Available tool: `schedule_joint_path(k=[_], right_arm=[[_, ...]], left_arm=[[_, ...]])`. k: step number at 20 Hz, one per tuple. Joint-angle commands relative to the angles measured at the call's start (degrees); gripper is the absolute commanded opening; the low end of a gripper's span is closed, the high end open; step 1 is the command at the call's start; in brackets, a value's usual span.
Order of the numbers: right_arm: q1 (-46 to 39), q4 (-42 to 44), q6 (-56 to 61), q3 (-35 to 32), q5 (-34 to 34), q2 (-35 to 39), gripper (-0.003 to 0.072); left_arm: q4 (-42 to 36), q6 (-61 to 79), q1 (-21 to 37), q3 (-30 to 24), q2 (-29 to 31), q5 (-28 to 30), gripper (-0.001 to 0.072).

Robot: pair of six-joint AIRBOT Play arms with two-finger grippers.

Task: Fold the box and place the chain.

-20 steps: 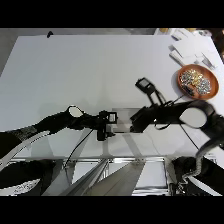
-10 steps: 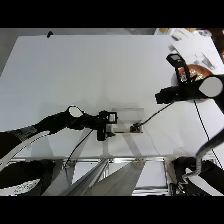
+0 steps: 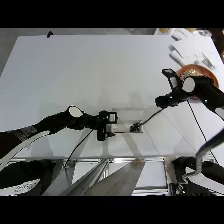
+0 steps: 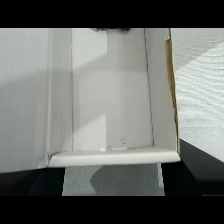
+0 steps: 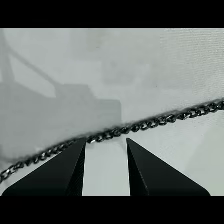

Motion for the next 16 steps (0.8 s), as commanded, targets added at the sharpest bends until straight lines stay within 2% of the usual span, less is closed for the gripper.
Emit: schedule_joint_path(k=[1,14,16], right_arm=[[-0.1,-4.5,4.0,-0.2,-0.1,-2.4,0.0294],[-0.1,-6.3,7.6,-0.9,-1.4,-5.9,0.0292],[-0.1,-6.3,7.6,-0.9,-1.3,-6.3,0.0226]], left_arm=[[0.0,0.0,0.0,0.0,0.0,0.0,0.0135],[0.0,0.0,0.0,0.0,0.0,0.0,0.0135],[0.0,0.0,0.0,0.0,0.0,0.0,0.0135]])
